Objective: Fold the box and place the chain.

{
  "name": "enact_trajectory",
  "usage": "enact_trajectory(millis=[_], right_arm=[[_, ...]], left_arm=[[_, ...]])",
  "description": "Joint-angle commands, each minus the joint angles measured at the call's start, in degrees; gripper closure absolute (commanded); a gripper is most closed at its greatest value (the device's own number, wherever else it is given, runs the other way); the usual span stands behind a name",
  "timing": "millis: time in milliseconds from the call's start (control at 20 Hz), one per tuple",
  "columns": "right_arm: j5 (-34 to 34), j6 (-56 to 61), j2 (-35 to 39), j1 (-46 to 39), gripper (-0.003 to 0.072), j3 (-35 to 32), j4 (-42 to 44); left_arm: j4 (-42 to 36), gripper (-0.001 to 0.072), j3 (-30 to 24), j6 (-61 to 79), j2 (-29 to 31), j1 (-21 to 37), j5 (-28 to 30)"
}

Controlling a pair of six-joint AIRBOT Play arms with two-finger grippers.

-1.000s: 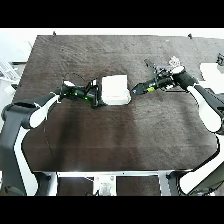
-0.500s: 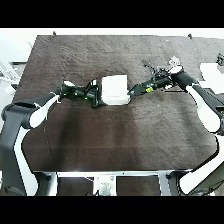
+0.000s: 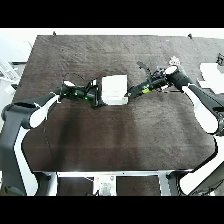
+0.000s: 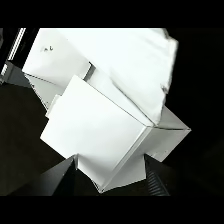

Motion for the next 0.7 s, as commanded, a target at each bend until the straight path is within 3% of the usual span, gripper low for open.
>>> enact_trajectory(millis=[0,650], right_arm=[[-1.51,4.37,0.0,1.25,0.0173,0.79,-3.74],[-3.63,24.11,0.0,10.73,0.0175,8.52,-29.9]], left_arm=[[0.02,0.0407,0.02,0.0,0.04,-0.02,0.0],[0.02,0.0407,0.02,0.0,0.04,-0.02,0.0]])
